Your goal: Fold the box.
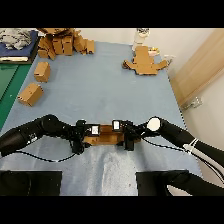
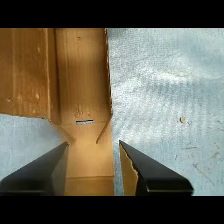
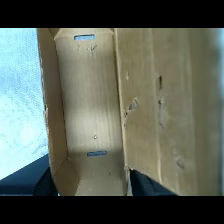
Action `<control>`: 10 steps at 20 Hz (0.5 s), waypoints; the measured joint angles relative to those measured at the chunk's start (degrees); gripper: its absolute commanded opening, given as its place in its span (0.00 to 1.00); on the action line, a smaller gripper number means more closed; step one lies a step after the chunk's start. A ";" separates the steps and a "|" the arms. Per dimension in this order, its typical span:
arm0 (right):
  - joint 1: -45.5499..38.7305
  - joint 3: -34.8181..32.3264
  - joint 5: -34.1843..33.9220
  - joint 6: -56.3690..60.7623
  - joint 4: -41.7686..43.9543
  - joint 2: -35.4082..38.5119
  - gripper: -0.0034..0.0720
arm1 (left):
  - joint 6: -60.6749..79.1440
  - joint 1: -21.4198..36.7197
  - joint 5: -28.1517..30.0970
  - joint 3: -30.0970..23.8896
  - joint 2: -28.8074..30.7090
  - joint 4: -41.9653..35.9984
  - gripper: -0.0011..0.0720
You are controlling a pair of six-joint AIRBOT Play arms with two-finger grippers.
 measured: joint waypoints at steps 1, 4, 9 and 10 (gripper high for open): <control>0.00 0.00 0.00 0.00 0.00 0.00 0.81 | 0.39 0.00 0.31 0.00 -0.24 -0.39 0.49; 0.00 0.00 0.00 0.00 0.00 0.00 0.81 | 0.72 0.00 0.74 0.00 -0.63 -1.99 0.49; 0.00 0.00 0.02 -0.02 0.00 0.00 0.81 | 1.33 -0.04 2.69 0.02 -0.87 -4.61 0.16; 0.00 0.00 0.02 -0.02 0.00 0.00 0.81 | 1.70 -0.04 2.86 0.00 -0.92 -5.01 0.16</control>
